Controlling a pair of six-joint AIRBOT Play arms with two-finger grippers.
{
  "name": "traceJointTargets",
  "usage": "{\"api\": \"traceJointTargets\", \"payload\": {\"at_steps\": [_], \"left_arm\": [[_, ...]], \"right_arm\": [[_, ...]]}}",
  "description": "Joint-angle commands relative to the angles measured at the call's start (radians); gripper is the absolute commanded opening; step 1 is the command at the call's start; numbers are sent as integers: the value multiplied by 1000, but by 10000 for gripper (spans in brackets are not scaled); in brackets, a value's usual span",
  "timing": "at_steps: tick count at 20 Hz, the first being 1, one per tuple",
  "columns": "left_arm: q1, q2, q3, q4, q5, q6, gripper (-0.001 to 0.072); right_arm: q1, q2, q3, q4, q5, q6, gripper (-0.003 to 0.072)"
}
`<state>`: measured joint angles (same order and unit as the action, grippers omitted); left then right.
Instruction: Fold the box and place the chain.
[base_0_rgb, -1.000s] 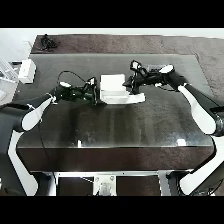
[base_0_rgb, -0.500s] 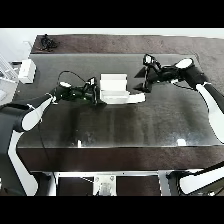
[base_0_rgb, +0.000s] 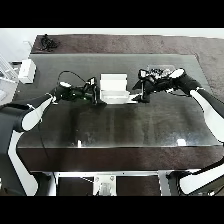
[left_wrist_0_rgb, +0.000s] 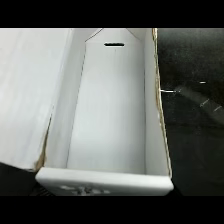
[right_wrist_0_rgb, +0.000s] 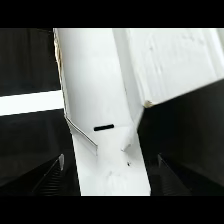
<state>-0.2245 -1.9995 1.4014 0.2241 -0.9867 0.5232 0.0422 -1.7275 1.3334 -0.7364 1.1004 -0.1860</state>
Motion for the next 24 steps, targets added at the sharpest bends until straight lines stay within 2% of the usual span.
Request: {"api": "traceJointTargets", "payload": {"at_steps": [1,3,4,5,7,9,10,16,19,21,22,23,24], "left_arm": [[0,1,0,0,1,1,466],[0,1,0,0,1,1,466],[0,1,0,0,1,1,466],[0,1,0,0,1,1,466],[0,1,0,0,1,1,466],[0,1,0,0,1,1,466],[0,1,0,0,1,1,466],[0,1,0,0,1,1,466],[0,1,0,0,1,1,466],[0,1,0,0,1,1,466],[0,1,0,0,1,1,466],[0,1,0,0,1,1,466],[0,1,0,0,1,1,466]], "right_arm": [[21,-23,-4,4,-13,-25,621],[34,-29,-4,15,-37,-46,614],[36,-31,-4,24,-50,-63,478],[40,-31,-4,42,-62,-62,304],[45,-31,-4,101,-64,-63,266],[55,-31,-4,143,-63,-70,152],[60,-31,-4,147,-63,-90,147],[89,-47,-4,150,-64,-116,151],[89,-71,-5,149,-60,-115,298],[88,-72,-4,150,-44,-115,329],[88,-72,-4,149,-26,-115,415],[88,-72,-4,145,-14,-115,549],[88,-72,-4,141,-8,-114,550]]}}
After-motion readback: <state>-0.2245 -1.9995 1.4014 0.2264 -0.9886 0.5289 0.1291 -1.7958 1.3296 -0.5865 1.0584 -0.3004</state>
